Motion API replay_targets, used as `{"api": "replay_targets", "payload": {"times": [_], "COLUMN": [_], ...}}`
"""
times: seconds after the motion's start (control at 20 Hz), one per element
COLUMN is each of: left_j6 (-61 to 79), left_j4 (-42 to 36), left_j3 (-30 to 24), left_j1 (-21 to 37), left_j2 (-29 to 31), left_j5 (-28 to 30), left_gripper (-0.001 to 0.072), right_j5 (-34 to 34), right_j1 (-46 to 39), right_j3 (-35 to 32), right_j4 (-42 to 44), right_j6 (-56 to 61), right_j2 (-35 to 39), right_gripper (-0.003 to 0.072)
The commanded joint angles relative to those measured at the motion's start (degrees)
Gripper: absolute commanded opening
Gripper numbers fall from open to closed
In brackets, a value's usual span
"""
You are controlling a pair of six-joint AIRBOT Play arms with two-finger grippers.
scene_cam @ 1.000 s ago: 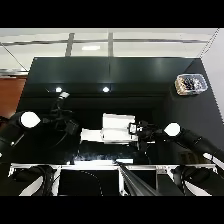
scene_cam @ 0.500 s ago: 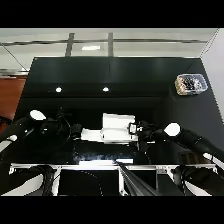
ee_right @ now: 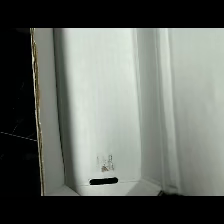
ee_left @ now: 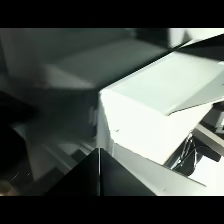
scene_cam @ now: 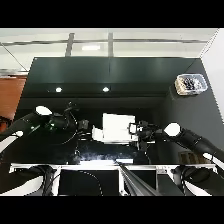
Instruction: Fold the box and place the chain.
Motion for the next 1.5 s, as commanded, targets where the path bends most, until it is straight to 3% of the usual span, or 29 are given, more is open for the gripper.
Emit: {"api": "replay_targets", "payload": {"times": [0.0,0.05,0.1,0.15,0.5,0.7,1.05,1.1,1.15,1.45], "left_j6": [-0.79,-0.79,-0.83,-0.85,-3.67,-15.13,-21.86,-22.45,-22.45,-29.35], "left_j4": [1.07,1.03,1.05,1.31,4.20,18.36,20.13,20.13,20.26,26.23], "left_j3": [1.95,2.14,2.19,2.16,4.11,8.11,12.20,12.31,12.31,12.33], "left_j1": [-0.42,-0.42,-0.44,-0.76,-12.59,-17.92,-20.33,-20.46,-20.92,-24.44], "left_j2": [3.23,4.26,5.11,5.77,5.99,5.99,5.99,5.99,5.99,5.99], "left_j5": [-0.15,-1.11,-2.27,-3.13,4.57,5.62,5.20,5.14,5.16,7.28], "left_gripper": [0.0310,0.0487,0.0616,0.0633,0.0632,0.0631,0.0610,0.0503,0.0485,0.0485], "right_j5": [0.04,0.04,0.04,0.04,0.04,0.04,0.02,0.02,0.02,0.00], "right_j1": [0.04,0.04,0.04,0.04,0.04,0.04,0.04,0.04,0.04,0.04], "right_j3": [-0.02,-0.02,-0.02,-0.02,-0.02,-0.02,-0.02,-0.02,-0.02,-0.02], "right_j4": [0.00,0.00,0.00,0.00,0.00,0.00,0.00,0.00,0.00,0.00], "right_j6": [0.00,0.00,0.00,0.02,0.02,0.02,0.02,0.02,0.02,0.02], "right_j2": [-0.02,-0.02,-0.02,-0.02,-0.02,-0.02,-0.02,-0.02,-0.02,-0.02], "right_gripper": [0.0110,0.0110,0.0110,0.0110,0.0110,0.0110,0.0110,0.0110,0.0110,0.0110]}}
